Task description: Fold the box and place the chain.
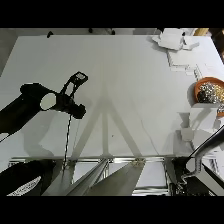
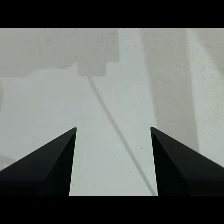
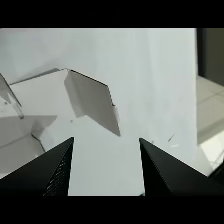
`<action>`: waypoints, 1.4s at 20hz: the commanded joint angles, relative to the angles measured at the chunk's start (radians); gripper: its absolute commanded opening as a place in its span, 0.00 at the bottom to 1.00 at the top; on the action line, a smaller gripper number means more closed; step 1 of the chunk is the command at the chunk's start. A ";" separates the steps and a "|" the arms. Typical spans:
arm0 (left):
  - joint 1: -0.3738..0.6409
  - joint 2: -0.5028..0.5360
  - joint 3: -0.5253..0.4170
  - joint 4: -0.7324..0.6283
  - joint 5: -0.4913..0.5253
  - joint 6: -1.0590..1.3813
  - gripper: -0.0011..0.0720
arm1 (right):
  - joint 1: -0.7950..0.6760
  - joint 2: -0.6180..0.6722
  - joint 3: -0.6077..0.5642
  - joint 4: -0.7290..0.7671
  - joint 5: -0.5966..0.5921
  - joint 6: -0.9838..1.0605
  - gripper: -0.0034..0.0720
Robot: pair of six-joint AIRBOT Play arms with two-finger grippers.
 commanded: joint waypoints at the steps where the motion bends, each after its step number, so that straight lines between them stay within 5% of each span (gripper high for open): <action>1: 0.000 0.001 0.000 0.000 0.000 0.000 0.72 | -0.065 -0.089 0.034 0.025 0.003 -0.111 0.64; 8: 0.000 0.001 0.000 0.000 0.000 0.000 0.72 | -0.095 -0.238 0.034 0.059 -0.039 -0.192 0.62; 16: 0.000 0.001 0.000 0.000 0.000 0.000 0.72 | -0.093 -0.239 0.034 0.135 -0.004 -0.195 0.07; 20: 0.000 0.001 0.000 0.000 0.000 0.000 0.72 | 0.022 -0.190 0.034 0.249 0.145 -0.234 0.07; 28: 0.000 0.001 0.000 0.000 0.000 0.000 0.72 | 0.468 0.042 -0.037 0.657 0.229 -0.255 0.07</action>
